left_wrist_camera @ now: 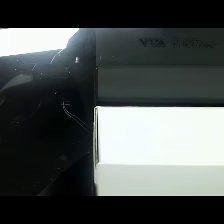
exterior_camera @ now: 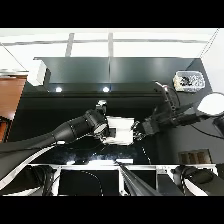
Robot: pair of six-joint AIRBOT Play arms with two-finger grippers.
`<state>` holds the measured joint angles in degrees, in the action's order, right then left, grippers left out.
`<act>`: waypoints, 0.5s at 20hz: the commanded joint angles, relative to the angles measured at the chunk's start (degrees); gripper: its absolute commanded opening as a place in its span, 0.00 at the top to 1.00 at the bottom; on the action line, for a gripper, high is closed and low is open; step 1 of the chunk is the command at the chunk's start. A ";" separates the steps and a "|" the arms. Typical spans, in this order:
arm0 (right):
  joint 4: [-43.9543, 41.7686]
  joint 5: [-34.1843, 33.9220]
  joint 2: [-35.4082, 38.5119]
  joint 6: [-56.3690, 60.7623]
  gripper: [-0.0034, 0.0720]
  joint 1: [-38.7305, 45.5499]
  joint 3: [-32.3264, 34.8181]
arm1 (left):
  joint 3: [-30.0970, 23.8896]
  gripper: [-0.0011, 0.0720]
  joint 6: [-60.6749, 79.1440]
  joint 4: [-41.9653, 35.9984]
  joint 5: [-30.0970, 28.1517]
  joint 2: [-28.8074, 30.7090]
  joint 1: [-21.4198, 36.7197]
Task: Fold the box and place the chain.
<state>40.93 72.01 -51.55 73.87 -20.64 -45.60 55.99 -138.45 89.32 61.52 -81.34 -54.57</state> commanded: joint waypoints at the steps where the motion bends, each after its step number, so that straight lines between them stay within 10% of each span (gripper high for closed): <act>1: -2.16 -7.82 -0.92 1.07 0.94 -5.49 0.92 | -0.02 0.95 0.02 0.00 0.02 0.04 0.04; 10: -1.29 -11.23 -7.76 0.26 0.94 -8.63 0.92 | -0.02 0.95 0.02 0.00 0.02 0.04 0.04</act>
<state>39.51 62.02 -58.19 74.50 -28.75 -44.69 55.99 -138.45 89.32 61.54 -81.34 -54.57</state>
